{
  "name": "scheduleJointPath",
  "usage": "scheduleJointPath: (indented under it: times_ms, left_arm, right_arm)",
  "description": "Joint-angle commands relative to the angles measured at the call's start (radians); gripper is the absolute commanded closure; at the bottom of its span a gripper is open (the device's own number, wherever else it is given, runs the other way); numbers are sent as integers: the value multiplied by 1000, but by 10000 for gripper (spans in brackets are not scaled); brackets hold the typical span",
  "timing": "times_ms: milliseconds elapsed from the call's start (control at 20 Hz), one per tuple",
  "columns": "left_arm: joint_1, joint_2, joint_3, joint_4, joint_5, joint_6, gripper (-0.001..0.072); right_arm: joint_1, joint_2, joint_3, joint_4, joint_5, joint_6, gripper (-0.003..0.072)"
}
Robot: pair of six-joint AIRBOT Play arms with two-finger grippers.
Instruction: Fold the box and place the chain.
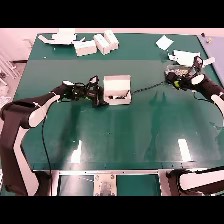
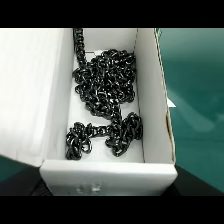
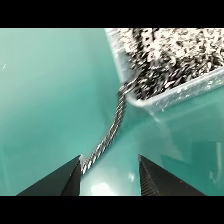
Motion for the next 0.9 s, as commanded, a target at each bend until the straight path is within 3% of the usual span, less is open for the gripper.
scheduleJointPath:
  times_ms: [0,250,400,450,500,700,850]
  left_arm:
    - [0,0,0,0,0,0,230]
    - [0,0,0,0,0,0,230]
    - [0,0,0,0,0,0,231]
    - [0,0,0,0,0,0,230]
    - [0,0,0,0,0,0,230]
    - [0,0,0,0,0,0,230]
    - [0,0,0,0,0,0,230]
  right_arm:
    - [-3,-72,12,100,-108,9,271]
    - [27,-151,84,113,-110,10,281]
    - [56,-195,132,112,-116,9,335]
    - [56,-197,137,112,-116,9,472]
    - [53,-196,139,112,-116,9,655]
    - [54,-136,140,111,-116,-2,679]
    - [69,-13,140,108,-116,-73,680]
